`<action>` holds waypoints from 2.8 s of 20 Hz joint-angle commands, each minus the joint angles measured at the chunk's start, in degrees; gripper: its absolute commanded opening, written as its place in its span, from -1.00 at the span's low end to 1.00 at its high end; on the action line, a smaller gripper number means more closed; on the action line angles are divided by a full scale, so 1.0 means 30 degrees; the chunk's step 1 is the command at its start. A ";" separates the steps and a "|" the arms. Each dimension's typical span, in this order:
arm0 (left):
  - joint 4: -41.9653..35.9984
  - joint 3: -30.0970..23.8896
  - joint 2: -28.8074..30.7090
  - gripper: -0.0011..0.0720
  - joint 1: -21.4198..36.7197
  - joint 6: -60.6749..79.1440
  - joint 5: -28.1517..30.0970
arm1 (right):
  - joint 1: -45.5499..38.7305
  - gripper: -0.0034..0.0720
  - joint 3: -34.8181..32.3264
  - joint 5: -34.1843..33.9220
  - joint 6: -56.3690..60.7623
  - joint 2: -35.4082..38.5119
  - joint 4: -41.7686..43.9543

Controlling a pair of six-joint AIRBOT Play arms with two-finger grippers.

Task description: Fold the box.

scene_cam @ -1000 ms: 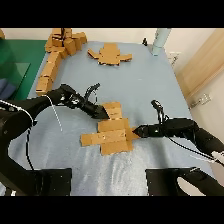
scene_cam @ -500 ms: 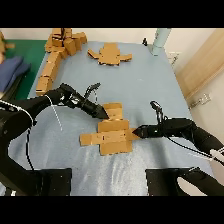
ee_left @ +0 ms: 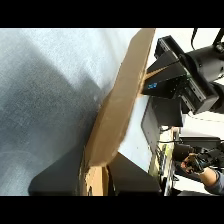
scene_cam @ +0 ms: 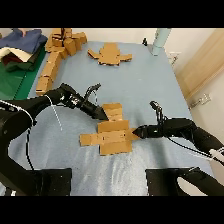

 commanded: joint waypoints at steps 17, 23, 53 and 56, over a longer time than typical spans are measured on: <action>0.1115 -0.0182 0.2426 -0.96 -0.1260 0.4940 0.2390 | -0.1705 0.32 0.4634 0.0204 0.3118 0.0437 -0.6149; -0.2812 -0.4728 0.6717 -0.96 -0.3497 1.2422 0.7147 | -0.2106 -0.88 0.7664 0.0131 0.6360 0.0546 -0.7176; -0.3548 -0.6506 0.5537 -0.94 -0.3803 1.6881 0.6965 | -0.1093 -0.88 0.6747 0.0160 0.6353 -0.0204 -0.5311; -0.3526 -0.6506 0.5537 -0.94 -0.3803 1.6815 0.6965 | -0.1093 -0.88 0.6747 0.0153 0.6353 -0.0204 -0.5319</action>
